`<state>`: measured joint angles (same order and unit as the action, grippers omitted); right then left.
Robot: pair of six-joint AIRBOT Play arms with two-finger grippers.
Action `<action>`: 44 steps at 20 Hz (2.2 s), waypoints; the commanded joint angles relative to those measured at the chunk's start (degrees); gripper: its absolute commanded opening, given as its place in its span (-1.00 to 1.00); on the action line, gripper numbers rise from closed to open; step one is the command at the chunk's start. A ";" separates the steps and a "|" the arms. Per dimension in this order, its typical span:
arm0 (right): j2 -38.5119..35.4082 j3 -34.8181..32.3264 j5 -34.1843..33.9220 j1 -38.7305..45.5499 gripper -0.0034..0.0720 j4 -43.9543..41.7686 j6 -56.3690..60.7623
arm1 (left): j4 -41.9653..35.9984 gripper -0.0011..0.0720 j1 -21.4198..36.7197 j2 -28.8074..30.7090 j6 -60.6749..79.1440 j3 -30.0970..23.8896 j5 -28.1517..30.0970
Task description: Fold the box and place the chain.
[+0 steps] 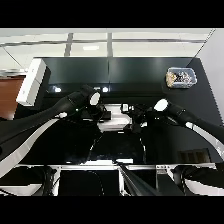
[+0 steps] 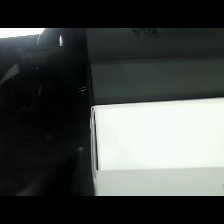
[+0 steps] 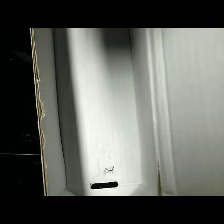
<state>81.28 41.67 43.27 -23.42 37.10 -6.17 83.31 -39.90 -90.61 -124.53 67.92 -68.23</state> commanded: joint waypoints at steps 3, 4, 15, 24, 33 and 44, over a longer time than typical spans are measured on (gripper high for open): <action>0.00 0.00 0.02 -0.04 0.25 0.00 0.00 | 0.70 -0.91 -0.22 -0.26 -2.19 0.28 -0.37; 0.02 0.00 0.00 -0.04 0.25 0.00 0.00 | 0.68 -0.90 -0.20 -0.24 -2.16 0.31 -0.35; 0.00 0.00 0.04 -0.04 0.25 0.00 0.00 | 0.70 -0.91 -0.72 -0.85 -2.84 0.98 0.50; -8.66 0.28 4.33 0.28 1.00 12.07 9.03 | 0.90 -0.91 -0.72 -0.44 -1.66 0.98 0.48; -9.57 0.26 2.38 0.09 -0.38 7.50 2.89 | 0.85 -0.90 -0.76 -0.44 -1.64 0.98 0.57; -3.74 -0.13 1.42 0.09 0.08 -8.55 3.76 | 0.83 -0.90 -0.74 -0.44 -1.64 0.98 0.15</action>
<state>76.69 41.65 44.56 -23.29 31.20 -3.07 84.38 -40.62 -91.07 -126.23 68.86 -68.07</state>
